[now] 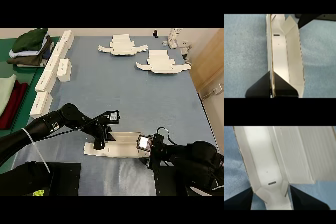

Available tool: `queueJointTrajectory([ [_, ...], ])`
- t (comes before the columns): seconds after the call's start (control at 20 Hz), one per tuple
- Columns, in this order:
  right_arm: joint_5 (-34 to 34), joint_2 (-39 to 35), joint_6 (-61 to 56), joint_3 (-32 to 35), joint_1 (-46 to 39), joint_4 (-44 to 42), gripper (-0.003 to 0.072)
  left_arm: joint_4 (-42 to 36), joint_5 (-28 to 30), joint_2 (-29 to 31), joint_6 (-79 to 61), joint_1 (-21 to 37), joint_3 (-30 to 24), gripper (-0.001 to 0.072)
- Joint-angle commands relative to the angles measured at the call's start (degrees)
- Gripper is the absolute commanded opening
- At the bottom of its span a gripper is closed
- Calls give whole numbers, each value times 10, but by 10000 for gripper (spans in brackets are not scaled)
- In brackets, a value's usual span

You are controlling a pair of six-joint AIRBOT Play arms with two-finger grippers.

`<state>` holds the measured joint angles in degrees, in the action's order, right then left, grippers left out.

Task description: Fold the box.

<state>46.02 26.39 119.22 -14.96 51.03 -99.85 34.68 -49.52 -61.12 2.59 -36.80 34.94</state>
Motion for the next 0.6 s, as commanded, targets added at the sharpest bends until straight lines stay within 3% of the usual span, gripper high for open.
queueJointTrajectory([
  [0.0, -6, 30, 178, 0, -72, -144, 719, 0, 0, 1, 0, 0, 1, 15],
  [0.3, -2, 99, 317, 0, -153, -251, 719, 0, 0, 1, 0, 0, 1, 16],
  [0.55, 55, 108, 328, -10, -171, -266, 719, 0, 0, 1, 0, 0, 1, 16],
])
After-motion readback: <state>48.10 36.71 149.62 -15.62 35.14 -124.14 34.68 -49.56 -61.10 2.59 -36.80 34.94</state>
